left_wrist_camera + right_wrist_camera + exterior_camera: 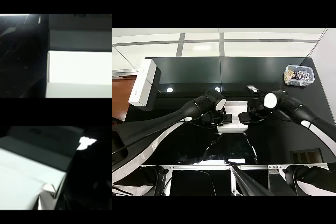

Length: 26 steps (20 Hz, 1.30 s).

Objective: Fold the box and place the chain.

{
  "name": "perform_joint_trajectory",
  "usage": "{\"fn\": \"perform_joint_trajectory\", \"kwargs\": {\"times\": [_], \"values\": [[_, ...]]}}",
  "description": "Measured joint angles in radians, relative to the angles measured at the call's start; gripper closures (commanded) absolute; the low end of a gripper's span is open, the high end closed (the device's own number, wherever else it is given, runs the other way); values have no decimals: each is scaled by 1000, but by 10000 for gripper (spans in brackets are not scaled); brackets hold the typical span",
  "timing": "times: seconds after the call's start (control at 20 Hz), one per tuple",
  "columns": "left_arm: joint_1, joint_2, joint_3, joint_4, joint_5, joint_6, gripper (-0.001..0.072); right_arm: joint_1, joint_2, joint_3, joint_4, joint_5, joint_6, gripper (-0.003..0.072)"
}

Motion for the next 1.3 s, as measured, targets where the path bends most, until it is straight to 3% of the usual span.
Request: {"fn": "perform_joint_trajectory", "kwargs": {"times": [0.3, 0.7, 0.75, 0.85, 1.1, 1.15, 1.2, 1.25, 1.3], "values": [[0, 0, 0, 0, 0, 0, 681, 117, -75, 84, -227, 64, 275, 350], [0, 0, 0, 0, 1, 0, 681, 143, -108, 104, -288, 108, 451, 358], [0, 0, 0, 0, 1, 0, 681, 144, -113, 104, -288, 110, 457, 518], [-1, 0, 0, -3, 5, 0, 681, 145, -121, 105, -283, 109, 466, 672], [0, 0, 0, -3, 1, -2, 681, 145, -129, 106, -273, 108, 475, 670], [0, 0, 0, -2, 1, -2, 681, 145, -129, 105, -272, 107, 475, 588], [0, 0, 0, 3, 0, 2, 681, 145, -132, 104, -270, 98, 474, 413], [0, 0, 0, 6, -3, 2, 681, 145, -134, 103, -272, 96, 473, 436], [0, 0, 0, 6, -3, 2, 681, 145, -131, 105, -269, 101, 473, 658]]}}
